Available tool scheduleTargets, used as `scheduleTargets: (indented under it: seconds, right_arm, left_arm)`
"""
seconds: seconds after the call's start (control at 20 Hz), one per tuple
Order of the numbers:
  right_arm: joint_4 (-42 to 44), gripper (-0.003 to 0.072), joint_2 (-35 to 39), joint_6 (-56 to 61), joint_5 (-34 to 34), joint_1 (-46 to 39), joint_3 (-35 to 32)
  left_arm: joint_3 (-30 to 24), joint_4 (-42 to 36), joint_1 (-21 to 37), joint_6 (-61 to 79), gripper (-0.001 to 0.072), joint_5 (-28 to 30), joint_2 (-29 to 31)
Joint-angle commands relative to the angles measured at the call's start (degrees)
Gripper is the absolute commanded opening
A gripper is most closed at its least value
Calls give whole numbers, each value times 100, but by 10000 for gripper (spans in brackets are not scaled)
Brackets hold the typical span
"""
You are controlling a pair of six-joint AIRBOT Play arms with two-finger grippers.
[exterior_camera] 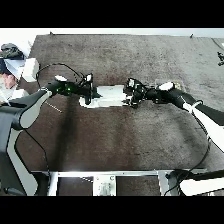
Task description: Fold the box and place the chain.
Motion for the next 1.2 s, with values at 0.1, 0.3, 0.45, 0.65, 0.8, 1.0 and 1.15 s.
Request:
scheduleTargets:
  seconds: [0.1, 0.3, 0.45, 0.65, 0.8, 1.0, 1.15]
  right_arm:
    - [-109, 662, -485, 9, 940, -245, 564]
    - [-337, 662, -949, 203, 1552, -269, 1143]
    - [-422, 663, -1338, 269, 1993, -271, 1602]
    - [-595, 662, -1851, 459, 2455, -280, 2107]
    - [-595, 662, -2135, 564, 2601, -275, 2420]
    - [-708, 662, -2249, 568, 2686, -258, 2538]
    - [-833, 662, -2249, 562, 2640, -256, 2540]
  left_arm:
    - [0, 2, 0, 2, 11, -2, 2]
    - [0, 2, 0, 2, 10, -2, 2]
    - [0, 2, 2, 2, 11, -4, 2]
    - [0, 2, 0, 2, 10, -4, 2]
    - [0, 2, 0, 2, 10, -2, 2]
    - [0, 2, 2, 2, 10, -4, 2]
    - [0, 2, 2, 2, 10, -2, 2]
